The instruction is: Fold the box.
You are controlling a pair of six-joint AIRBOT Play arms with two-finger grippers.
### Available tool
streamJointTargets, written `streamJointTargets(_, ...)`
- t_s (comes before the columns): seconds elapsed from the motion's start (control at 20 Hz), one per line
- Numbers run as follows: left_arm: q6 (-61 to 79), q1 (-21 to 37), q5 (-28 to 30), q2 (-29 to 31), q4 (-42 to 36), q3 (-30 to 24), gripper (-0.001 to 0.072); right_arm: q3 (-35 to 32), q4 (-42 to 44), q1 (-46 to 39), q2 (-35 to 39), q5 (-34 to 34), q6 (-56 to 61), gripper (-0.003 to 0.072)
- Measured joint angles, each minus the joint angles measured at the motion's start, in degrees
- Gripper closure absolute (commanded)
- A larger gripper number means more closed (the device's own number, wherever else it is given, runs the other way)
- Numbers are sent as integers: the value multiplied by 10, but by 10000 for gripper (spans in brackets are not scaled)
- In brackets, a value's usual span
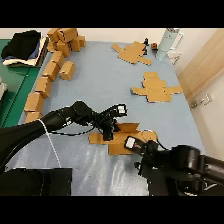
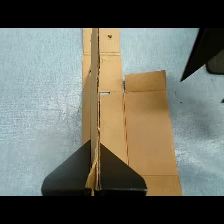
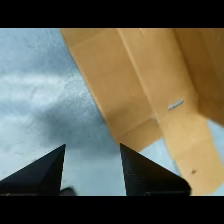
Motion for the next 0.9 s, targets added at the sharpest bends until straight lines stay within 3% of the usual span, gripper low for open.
streamJointTargets(0.35,0,0,0,0,0,0,694,1,-138,34,-127,77,-12,162)
streamJointTargets(0.65,0,0,0,0,0,0,694,9,-242,37,-144,89,84,162)
streamJointTargets(0.9,0,0,0,0,-1,0,694,16,-278,38,-118,84,157,161)
